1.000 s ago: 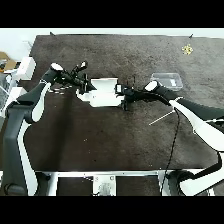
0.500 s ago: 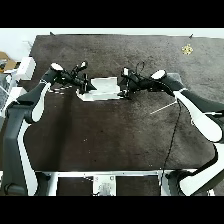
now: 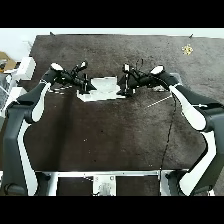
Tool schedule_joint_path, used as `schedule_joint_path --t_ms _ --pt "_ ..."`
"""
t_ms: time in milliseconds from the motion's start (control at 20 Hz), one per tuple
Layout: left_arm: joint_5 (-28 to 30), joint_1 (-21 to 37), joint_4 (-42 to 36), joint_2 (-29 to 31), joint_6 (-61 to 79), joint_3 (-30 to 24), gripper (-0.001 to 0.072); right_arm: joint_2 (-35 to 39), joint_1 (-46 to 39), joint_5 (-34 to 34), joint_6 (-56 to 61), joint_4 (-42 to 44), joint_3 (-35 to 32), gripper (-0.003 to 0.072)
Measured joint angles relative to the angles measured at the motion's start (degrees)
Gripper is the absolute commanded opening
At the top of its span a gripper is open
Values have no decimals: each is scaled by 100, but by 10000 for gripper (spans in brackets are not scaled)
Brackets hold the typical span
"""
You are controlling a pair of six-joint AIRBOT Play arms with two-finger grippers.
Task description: Fold the box and place the chain.
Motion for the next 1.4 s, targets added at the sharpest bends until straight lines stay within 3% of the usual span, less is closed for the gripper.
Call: schedule_joint_path --t_ms 400,750,1400 --pt "-9 0 0 0 2 0 13 -660 28 625 -166 293 710 643" --pt "-13 0 0 0 4 0 12 -879 63 949 -245 350 796 641" --pt "-13 -4 0 0 4 0 12 -1086 186 931 -352 297 798 628"
